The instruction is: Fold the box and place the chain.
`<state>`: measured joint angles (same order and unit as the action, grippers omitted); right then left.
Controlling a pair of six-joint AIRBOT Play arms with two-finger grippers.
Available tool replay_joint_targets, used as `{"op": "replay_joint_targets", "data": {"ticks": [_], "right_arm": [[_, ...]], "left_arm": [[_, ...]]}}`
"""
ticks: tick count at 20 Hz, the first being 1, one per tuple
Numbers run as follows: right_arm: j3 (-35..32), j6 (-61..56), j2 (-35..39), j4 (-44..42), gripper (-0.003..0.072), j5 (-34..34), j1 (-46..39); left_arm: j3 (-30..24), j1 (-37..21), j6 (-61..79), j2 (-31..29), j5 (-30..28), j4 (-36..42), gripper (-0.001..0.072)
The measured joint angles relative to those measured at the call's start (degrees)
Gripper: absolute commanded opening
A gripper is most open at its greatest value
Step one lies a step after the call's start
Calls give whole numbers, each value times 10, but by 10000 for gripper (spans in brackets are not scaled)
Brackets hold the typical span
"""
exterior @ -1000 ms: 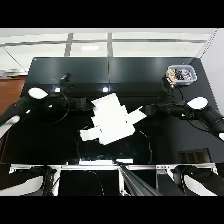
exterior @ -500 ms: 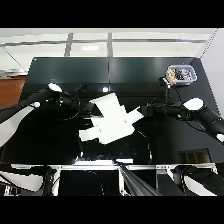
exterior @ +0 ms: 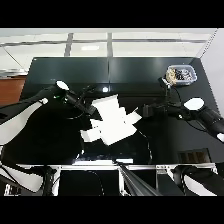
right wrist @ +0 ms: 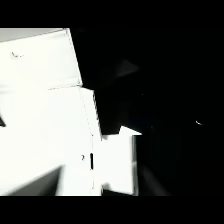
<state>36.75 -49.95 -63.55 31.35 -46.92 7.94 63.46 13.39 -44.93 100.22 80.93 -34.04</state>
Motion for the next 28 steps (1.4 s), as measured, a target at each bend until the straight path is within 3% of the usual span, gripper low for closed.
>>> {"op": "replay_joint_targets", "data": {"ticks": [5,9,13,16,28], "right_arm": [[64,-1,32,120,711,-136,-65],[79,43,71,196,704,-200,-82],[53,198,82,173,704,-150,-50],[21,301,83,168,705,-108,-9],[-46,467,23,181,705,-33,171]], "left_arm": [[3,12,49,-56,7,-15,21],[-67,54,233,-143,-80,-16,24],[-94,90,421,-156,-195,-18,25],[-91,105,479,-139,-242,-19,25],[-84,116,519,-115,-268,-30,25]]}}
